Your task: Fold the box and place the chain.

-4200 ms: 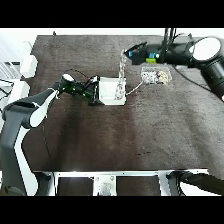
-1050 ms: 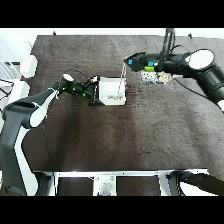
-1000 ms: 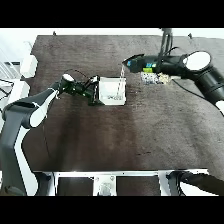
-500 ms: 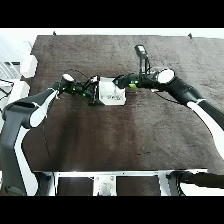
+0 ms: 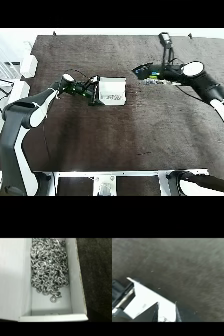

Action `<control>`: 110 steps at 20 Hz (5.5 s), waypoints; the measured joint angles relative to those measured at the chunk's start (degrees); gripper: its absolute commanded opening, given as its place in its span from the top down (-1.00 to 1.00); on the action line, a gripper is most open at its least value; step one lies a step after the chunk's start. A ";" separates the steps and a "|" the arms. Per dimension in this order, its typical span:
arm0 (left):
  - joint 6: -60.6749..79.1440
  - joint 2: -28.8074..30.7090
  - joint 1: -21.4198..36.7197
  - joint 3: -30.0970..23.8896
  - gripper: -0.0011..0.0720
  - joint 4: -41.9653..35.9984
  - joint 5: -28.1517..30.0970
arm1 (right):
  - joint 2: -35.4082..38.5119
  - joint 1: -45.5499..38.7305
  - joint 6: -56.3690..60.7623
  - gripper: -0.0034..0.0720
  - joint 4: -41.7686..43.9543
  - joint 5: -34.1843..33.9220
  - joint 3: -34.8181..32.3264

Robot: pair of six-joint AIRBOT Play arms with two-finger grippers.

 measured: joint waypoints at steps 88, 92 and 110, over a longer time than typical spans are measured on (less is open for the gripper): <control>0.00 0.00 0.00 0.00 -0.06 0.00 0.02 | -28.70 5.03 -40.41 -0.14 2.38 31.34 20.81; 0.00 0.00 0.00 0.00 -0.06 0.00 0.04 | -28.46 5.07 -41.66 -0.14 2.54 30.21 18.97; 0.00 0.00 0.00 0.02 -0.06 0.00 0.02 | -26.62 5.64 -45.94 0.10 4.39 29.00 16.92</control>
